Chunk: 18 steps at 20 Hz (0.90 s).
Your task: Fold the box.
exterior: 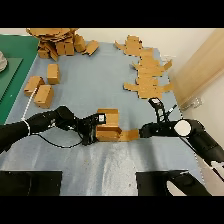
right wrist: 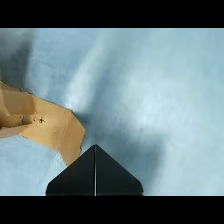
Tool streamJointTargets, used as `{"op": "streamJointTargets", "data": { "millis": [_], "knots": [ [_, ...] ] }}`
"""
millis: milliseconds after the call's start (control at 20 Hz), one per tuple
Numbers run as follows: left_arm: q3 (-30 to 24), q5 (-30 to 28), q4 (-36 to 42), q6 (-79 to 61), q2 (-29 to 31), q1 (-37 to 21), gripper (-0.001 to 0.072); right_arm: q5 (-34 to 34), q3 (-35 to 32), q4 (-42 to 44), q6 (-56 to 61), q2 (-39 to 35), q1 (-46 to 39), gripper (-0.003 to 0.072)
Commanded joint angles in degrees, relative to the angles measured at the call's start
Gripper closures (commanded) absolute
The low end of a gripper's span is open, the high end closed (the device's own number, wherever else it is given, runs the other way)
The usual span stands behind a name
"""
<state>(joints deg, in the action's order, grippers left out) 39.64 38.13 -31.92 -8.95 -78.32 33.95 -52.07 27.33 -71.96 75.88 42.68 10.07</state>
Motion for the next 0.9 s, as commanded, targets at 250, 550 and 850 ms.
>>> {"op": "streamJointTargets", "data": {
  "millis": [250,550,850],
  "knots": [
    [0.0,0.0,0.0,0.0,0.0,0.0,0.0317,6.1,-6.6,22.9,3.5,9.2,-1.2,0.0683],
    [0.0,0.0,0.0,0.0,0.0,0.0,0.0317,6.1,-6.6,38.5,-9.4,14.5,-1.0,0.0682],
    [0.0,0.0,0.0,0.0,0.0,0.0,0.0317,4.6,-6.4,39.6,-9.5,6.4,-1.0,0.0594]
  ]
}}
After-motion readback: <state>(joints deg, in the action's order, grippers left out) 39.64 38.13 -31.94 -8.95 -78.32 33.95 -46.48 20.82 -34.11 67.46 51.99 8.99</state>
